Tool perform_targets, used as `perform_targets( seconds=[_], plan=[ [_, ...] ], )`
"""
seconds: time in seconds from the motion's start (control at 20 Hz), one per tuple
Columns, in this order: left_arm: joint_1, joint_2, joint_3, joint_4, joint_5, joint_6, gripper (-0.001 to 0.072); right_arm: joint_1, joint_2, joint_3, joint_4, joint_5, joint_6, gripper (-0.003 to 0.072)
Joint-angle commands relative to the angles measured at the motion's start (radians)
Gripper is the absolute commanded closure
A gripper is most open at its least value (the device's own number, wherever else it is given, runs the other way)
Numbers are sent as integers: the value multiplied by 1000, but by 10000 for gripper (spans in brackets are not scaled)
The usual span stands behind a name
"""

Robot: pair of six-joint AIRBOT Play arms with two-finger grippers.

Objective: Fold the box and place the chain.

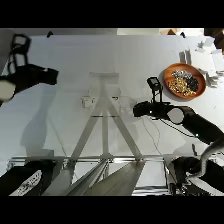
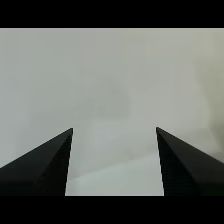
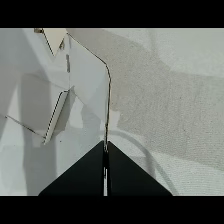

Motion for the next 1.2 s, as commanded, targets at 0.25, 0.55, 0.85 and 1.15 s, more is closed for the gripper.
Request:
perform_targets(
  seconds=[0.25, 0.55, 0.85, 1.15],
  plan=[
    [121, -497, 326, -879, -534, 930, 132, 1, 0, 0, 0, 0, 0, 659],
    [101, -729, 467, -859, -734, 888, 58, 1, 0, 0, 0, 0, 0, 659],
    [31, -791, 481, -739, -722, 892, 60, 1, 0, 0, 0, 0, 0, 659],
    [-21, -792, 480, -639, -669, 893, 79, 1, 0, 0, 0, 0, 0, 659]
  ],
)
